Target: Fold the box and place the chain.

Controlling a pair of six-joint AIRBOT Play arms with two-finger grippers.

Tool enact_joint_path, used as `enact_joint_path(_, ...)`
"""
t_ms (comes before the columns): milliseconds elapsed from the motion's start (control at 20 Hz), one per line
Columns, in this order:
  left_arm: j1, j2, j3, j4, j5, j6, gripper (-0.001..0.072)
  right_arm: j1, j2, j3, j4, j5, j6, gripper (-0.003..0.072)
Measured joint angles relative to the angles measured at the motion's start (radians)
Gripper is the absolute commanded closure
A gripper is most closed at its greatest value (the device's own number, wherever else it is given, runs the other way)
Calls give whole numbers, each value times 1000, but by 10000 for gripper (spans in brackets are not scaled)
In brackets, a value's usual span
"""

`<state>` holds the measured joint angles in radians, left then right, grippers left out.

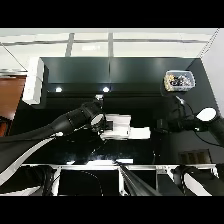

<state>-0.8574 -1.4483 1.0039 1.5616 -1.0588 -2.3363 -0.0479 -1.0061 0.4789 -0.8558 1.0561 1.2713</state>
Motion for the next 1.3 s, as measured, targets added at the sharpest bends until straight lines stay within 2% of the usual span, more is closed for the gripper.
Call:
enact_joint_path(250,0,0,0,0,0,0,686,66,-111,-63,196,-5,-15,682)
enact_joint_path(500,0,0,0,0,0,0,686,179,-221,-25,413,-15,-165,660)
enact_joint_path(600,0,0,0,0,1,0,686,189,-237,17,421,10,-194,238)
enact_joint_path(800,0,0,0,0,1,0,686,198,-249,76,389,72,-205,224)
enact_joint_path(850,0,0,0,0,1,0,686,202,-250,84,386,80,-206,78)
enact_joint_path(1100,0,0,0,0,2,0,686,253,-253,107,377,98,-206,76)
enact_joint_path(1250,0,0,0,0,2,0,686,329,-254,139,338,27,-138,79)
enact_joint_path(1300,0,0,0,0,2,0,686,365,-254,158,305,-11,-95,175)
